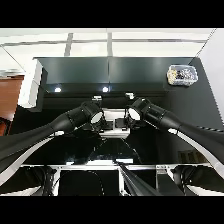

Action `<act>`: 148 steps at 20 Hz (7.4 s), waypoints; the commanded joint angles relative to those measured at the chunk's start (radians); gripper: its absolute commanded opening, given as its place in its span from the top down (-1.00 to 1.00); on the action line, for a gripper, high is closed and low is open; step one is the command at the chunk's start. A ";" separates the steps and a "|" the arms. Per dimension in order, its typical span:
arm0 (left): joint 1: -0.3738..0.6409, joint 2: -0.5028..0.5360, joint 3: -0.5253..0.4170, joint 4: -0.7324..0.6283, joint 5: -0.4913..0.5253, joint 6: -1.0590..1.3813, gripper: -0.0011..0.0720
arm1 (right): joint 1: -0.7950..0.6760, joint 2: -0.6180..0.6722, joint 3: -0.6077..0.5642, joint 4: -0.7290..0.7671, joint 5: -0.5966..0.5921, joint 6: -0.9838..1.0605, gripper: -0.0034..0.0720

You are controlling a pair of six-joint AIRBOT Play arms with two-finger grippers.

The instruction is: Fold the box and place the chain.

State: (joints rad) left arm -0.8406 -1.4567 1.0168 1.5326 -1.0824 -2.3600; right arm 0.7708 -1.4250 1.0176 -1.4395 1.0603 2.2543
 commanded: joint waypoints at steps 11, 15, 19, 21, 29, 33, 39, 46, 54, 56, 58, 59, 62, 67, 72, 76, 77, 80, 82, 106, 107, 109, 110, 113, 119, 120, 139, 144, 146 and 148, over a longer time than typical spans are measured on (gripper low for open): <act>0.001 0.000 0.000 0.001 0.000 0.000 0.89 | 0.006 -0.001 -0.001 -0.010 -0.008 0.027 0.17; 0.001 0.000 0.000 0.001 0.000 0.000 0.89 | 0.006 -0.008 -0.006 -0.013 -0.010 0.017 0.27; 0.001 0.000 0.000 0.001 0.000 0.000 0.89 | 0.006 -0.010 -0.016 -0.013 -0.010 0.016 0.27; 0.001 0.000 0.000 0.001 0.000 0.000 0.89 | 0.006 -0.011 -0.016 -0.013 -0.016 0.016 0.28; 0.001 0.000 0.000 0.001 0.002 0.000 0.89 | 0.002 -0.016 -0.011 -0.001 0.008 0.000 0.87; 0.001 0.000 0.000 0.001 -0.004 0.000 0.89 | -0.029 0.037 0.017 0.014 0.070 -0.078 0.05; 0.001 0.000 0.000 0.001 -0.003 0.000 0.89 | -0.109 0.373 0.071 -0.124 0.162 -0.210 0.06; 0.001 0.000 0.000 0.001 -0.003 0.000 0.89 | -0.461 0.452 0.003 -0.700 -0.042 -0.206 -0.92; 0.001 0.000 0.000 0.003 0.000 0.000 0.89 | -0.959 -0.113 0.379 -0.166 -0.214 -0.209 -0.95; 0.001 0.000 0.000 0.003 0.000 0.000 0.89 | -0.969 -0.317 0.636 -0.164 -0.037 -0.196 -0.95; 0.001 0.000 0.000 0.003 0.000 0.000 0.89 | -0.969 -0.492 0.864 -0.164 0.110 -0.173 -0.95; 0.001 0.000 0.000 0.003 0.000 0.000 0.89 | -0.969 -0.565 0.959 -0.165 0.164 -0.141 -0.95; 0.001 0.000 0.000 0.003 0.000 0.000 0.89 | -0.975 -0.674 1.075 -0.148 0.179 -0.052 -0.95; 0.001 0.000 0.000 0.003 -0.001 0.000 0.89 | -1.016 -0.694 1.075 -0.130 0.144 0.009 -0.95; 0.001 0.000 0.000 0.003 -0.003 0.000 0.89 | -1.025 -0.707 1.074 -0.126 0.151 0.001 -0.95; 0.001 0.000 0.000 0.003 -0.003 0.000 0.89 | -1.025 -0.728 1.074 -0.076 0.148 -0.035 -0.11; 0.001 0.000 0.000 0.003 -0.003 0.000 0.89 | -1.026 -0.722 1.074 -0.068 0.148 -0.069 0.79; 0.001 0.000 0.000 0.003 -0.003 0.000 0.89 | -1.033 -0.678 1.074 -0.060 0.161 -0.183 0.88; 0.001 0.000 0.000 0.003 -0.003 0.000 0.89 | -1.039 -0.616 1.074 -0.056 0.182 -0.297 0.88; 0.000 0.000 0.000 0.002 0.000 0.000 0.89 | -1.030 0.357 1.016 0.636 0.347 -0.733 0.88; 0.000 0.000 0.000 0.002 0.000 0.000 0.89 | -1.022 0.364 1.016 0.662 0.347 -0.734 0.89; 0.000 0.000 0.000 0.001 0.000 0.000 0.89 | -0.991 0.370 1.016 0.692 0.368 -0.734 0.89; 0.000 0.000 0.000 0.000 0.000 0.000 0.89 | -0.973 0.371 1.016 0.701 0.388 -0.733 0.88; 0.000 0.000 0.000 0.000 0.000 0.000 0.89 | -0.917 0.371 1.016 0.751 0.478 -0.733 0.88; 0.000 0.000 0.000 0.001 0.000 0.000 0.89 | -0.859 0.371 1.016 0.832 0.563 -0.733 0.88; 0.000 0.000 0.000 0.001 0.000 0.000 0.89 | -0.856 0.371 1.016 0.843 0.562 -0.733 0.88; 0.000 0.000 0.000 0.000 -0.003 0.000 0.89 | -0.588 0.369 0.746 0.857 0.531 -0.781 0.88; 0.000 0.000 0.000 0.001 -0.013 0.000 0.89 | -0.523 0.369 0.673 0.819 0.513 -0.783 0.88; 0.000 0.000 0.000 0.001 -0.019 0.000 0.89 | -0.523 0.369 0.637 0.819 0.496 -0.793 0.88; 0.000 0.000 0.000 0.001 -0.020 0.000 0.89 | -0.515 0.369 0.586 0.819 0.464 -0.798 0.88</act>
State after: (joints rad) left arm -0.8406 -1.4567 1.0168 1.5326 -1.0931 -2.3608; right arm 0.2390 -1.0565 1.6630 -0.6163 1.5600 1.4670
